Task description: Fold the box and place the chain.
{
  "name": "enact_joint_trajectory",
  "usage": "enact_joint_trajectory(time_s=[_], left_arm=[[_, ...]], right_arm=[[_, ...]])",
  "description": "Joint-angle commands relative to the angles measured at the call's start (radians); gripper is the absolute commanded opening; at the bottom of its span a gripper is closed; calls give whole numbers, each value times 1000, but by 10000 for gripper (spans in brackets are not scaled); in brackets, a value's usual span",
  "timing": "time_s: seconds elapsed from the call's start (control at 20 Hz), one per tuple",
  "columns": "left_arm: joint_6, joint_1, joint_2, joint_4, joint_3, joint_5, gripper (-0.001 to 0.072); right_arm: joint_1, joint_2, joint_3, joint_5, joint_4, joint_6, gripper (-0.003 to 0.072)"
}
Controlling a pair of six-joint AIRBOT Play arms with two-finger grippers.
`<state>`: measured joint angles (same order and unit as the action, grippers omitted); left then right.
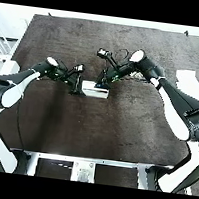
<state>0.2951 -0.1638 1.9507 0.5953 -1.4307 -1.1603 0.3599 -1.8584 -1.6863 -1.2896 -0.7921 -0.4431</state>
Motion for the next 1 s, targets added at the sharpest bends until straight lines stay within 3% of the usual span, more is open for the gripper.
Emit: enact_joint_trajectory(time_s=[0.0, 0.25, 0.8, 0.95], left_arm=[[0, 0, -1, 0, -1, 0, 487], [0, 0, -1, 0, -1, 0, 488], [0, 0, -1, 0, -1, 0, 488], [0, 0, -1, 0, -1, 0, 487]], right_arm=[[2, -10, 0, 22, -6, -1, 416], [1, -15, 0, 85, -29, -1, 434], [-8, 116, 25, 41, 43, 0, 411], [-19, 116, 75, 109, 44, 11, 412]])
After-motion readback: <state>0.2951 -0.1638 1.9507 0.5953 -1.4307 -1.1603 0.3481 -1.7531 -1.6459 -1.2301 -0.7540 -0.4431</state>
